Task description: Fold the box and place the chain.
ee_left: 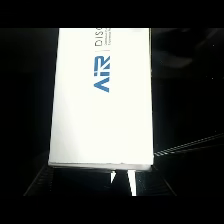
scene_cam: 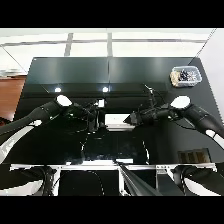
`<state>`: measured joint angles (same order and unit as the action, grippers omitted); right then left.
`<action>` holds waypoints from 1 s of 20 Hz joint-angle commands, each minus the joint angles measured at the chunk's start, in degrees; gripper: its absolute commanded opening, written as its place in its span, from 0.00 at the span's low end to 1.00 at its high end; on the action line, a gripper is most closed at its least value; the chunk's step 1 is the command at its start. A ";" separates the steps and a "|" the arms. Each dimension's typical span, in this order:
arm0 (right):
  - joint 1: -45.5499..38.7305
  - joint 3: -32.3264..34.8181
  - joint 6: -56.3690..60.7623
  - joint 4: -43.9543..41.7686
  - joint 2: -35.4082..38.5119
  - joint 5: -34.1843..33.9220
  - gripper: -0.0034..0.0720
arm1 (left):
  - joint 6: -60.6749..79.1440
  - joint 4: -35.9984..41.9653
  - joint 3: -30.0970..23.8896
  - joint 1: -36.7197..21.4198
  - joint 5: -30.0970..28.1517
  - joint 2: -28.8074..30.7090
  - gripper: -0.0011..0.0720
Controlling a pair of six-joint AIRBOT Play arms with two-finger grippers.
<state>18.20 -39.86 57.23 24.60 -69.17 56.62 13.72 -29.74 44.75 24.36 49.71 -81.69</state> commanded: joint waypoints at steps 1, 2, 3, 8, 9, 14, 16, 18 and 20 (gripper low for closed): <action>0.13 0.28 0.22 -0.92 -3.50 -2.32 0.06 | -0.02 -0.02 0.00 0.04 0.02 0.00 0.64; 0.13 0.28 0.22 -0.55 -4.24 -1.90 0.07 | 0.00 -0.02 0.00 0.04 0.02 0.00 0.64; 0.13 0.28 0.22 -0.09 -4.94 -1.49 0.06 | -0.02 -0.02 0.00 0.04 0.02 0.00 0.64; 0.13 0.26 0.37 1.16 -6.80 -1.46 0.06 | 0.00 -0.02 0.00 0.04 0.02 0.00 0.64; 0.11 0.24 -0.13 1.16 -6.78 -1.40 0.06 | -0.02 -0.02 0.00 0.04 0.00 0.00 0.64; -3.41 -2.43 -2.86 1.38 -3.32 9.18 0.06 | -0.02 0.07 0.00 0.04 0.02 0.00 0.64; -7.78 -4.26 -2.78 4.33 0.66 15.87 0.06 | -0.02 0.07 0.00 0.04 0.00 0.00 0.64; -13.11 -4.48 0.22 8.33 5.49 19.28 0.06 | -0.61 0.20 0.07 0.02 0.37 0.04 0.64; -17.44 -4.48 3.76 13.84 9.84 21.81 0.06 | -1.27 -0.13 0.07 -0.15 0.37 0.87 0.66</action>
